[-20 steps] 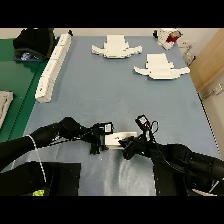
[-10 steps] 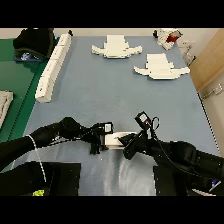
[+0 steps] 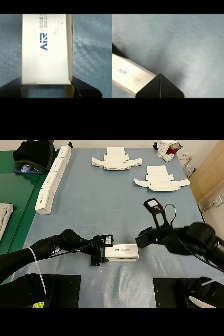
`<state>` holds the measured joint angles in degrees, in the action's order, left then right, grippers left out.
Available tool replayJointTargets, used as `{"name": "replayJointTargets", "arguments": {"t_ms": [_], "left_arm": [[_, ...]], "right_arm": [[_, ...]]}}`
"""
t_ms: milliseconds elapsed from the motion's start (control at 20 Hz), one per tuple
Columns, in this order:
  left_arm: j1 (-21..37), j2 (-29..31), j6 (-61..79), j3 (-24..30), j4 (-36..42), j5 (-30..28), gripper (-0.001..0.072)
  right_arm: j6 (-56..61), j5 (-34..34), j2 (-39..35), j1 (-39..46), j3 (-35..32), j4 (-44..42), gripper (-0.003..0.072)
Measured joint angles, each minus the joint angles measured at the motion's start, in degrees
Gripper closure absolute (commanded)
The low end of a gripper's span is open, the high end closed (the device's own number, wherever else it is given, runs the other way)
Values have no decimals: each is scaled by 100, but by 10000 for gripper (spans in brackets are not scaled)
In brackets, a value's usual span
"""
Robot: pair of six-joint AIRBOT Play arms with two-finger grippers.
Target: Fold the box.
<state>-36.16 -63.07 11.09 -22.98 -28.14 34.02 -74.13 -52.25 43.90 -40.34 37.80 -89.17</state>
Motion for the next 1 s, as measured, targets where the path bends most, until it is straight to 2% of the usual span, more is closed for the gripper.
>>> {"name": "replayJointTargets", "arguments": {"t_ms": [150,350,500,650,800,1000], "left_arm": [[-2,0,2,0,2,-57,199],[4,0,0,-7,9,-157,199],[31,107,-144,-13,-46,-138,199],[256,461,-715,-20,-122,-107,199],[896,1097,-2020,-20,-800,61,198],[2288,2190,-4009,-20,-2201,903,199]], "right_arm": [[-599,-732,664,1080,564,-509,684],[-1097,-1189,1722,2280,1047,-1300,683],[-1143,-1276,2302,2688,1189,-1541,682],[-1167,-1325,2645,2850,1241,-1644,683],[-1174,-1344,2791,2914,1263,-1674,682],[-1180,-1377,2859,2942,1272,-1700,682]]}}
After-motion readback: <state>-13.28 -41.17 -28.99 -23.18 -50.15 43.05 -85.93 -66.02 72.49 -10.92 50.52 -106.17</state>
